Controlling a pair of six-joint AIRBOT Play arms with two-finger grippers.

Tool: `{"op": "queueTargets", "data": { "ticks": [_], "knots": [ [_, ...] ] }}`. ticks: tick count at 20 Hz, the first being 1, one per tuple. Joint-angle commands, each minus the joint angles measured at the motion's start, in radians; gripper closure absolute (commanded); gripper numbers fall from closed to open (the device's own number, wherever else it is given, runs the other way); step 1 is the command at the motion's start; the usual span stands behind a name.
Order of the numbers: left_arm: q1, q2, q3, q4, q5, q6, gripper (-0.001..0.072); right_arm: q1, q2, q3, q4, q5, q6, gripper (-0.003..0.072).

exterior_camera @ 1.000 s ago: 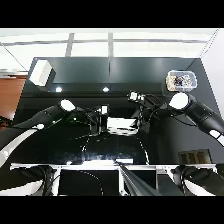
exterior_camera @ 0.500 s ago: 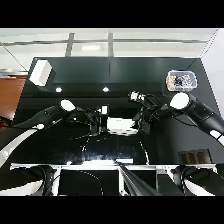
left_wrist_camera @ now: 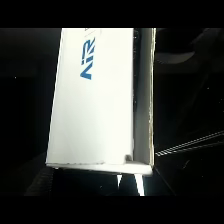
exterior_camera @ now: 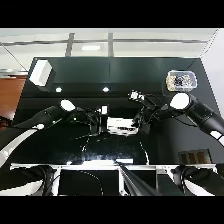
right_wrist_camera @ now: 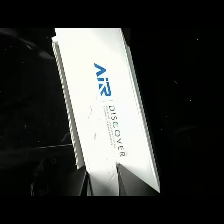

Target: Fold the box and place the chain.

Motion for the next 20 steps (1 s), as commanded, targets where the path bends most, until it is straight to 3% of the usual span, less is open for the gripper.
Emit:
{"op": "queueTargets", "data": {
  "ticks": [1, 9, 11, 20],
  "knots": [
    [0.001, -0.001, 0.001, 0.000, 0.000, 0.000, 0.0310, 0.001, 0.000, 0.001, -0.005, 0.007, 0.003, 0.0495],
    [0.001, -0.001, 0.001, 0.000, 0.000, 0.000, 0.0310, 0.038, 0.000, 0.000, -0.064, 0.017, 0.028, 0.0493],
    [0.001, -0.001, 0.001, 0.000, 0.001, 0.000, 0.0310, 0.040, 0.000, 0.000, -0.066, 0.000, 0.048, 0.0412],
    [0.001, -0.001, 0.001, 0.000, 0.002, 0.000, 0.0310, 0.043, -0.001, -0.001, -0.064, -0.007, 0.059, 0.0414]
  ]
}}
